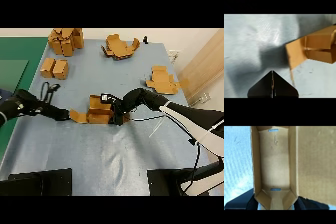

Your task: Fold the box.

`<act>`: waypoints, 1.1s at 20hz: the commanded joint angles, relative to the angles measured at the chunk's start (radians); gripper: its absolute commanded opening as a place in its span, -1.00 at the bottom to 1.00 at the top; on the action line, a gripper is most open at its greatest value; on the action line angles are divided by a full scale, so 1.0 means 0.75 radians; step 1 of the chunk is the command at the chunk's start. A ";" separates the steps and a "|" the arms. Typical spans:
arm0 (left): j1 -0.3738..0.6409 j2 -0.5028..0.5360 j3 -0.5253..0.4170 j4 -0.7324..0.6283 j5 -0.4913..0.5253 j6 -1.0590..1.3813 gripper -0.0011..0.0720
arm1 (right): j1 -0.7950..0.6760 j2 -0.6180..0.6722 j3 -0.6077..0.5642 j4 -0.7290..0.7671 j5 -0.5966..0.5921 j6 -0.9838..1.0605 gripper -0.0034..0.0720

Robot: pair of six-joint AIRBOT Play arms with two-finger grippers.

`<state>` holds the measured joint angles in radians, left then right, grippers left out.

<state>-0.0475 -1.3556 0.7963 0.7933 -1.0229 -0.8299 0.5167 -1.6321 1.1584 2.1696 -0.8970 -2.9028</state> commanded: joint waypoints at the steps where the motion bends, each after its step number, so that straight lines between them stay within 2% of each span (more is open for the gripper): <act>1: -0.140 -0.069 0.004 -0.210 -0.001 0.089 -0.92 | 0.001 -0.001 0.001 0.000 -0.003 0.001 -0.32; 3: -0.138 -0.068 0.022 -0.327 -0.023 0.159 -0.91 | 0.001 -0.001 0.001 -0.001 -0.003 0.001 -0.32; 4: -0.119 -0.067 0.024 -0.391 -0.042 0.208 -0.58 | 0.001 -0.001 0.001 -0.001 -0.003 0.001 -0.32; 5: -0.094 -0.068 0.024 -0.439 -0.071 0.221 -0.46 | 0.001 -0.001 0.001 -0.001 -0.004 0.001 -0.32; 9: -0.039 -0.068 0.023 -0.558 -0.212 0.363 -0.46 | 0.001 -0.001 0.001 -0.001 -0.003 0.001 -0.32; 15: -0.072 -0.069 0.023 -0.639 -0.204 0.469 -0.45 | 0.001 -0.001 0.001 -0.001 -0.003 0.000 -0.32; 17: -0.116 -0.069 0.023 -0.626 -0.149 0.446 0.23 | 0.001 -0.001 0.001 -0.001 -0.003 0.000 -0.32; 19: -0.165 -0.069 0.025 -0.602 -0.080 0.404 0.36 | 0.001 -0.001 0.001 -0.001 -0.004 0.000 -0.32; 22: -0.228 -0.069 0.075 -0.453 -0.047 0.204 0.36 | 0.001 -0.001 0.001 -0.001 -0.003 0.000 -0.32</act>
<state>-0.1768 -1.4067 0.8291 0.3710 -1.0973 -0.5602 0.5163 -1.6321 1.1584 2.1689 -0.9009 -2.9025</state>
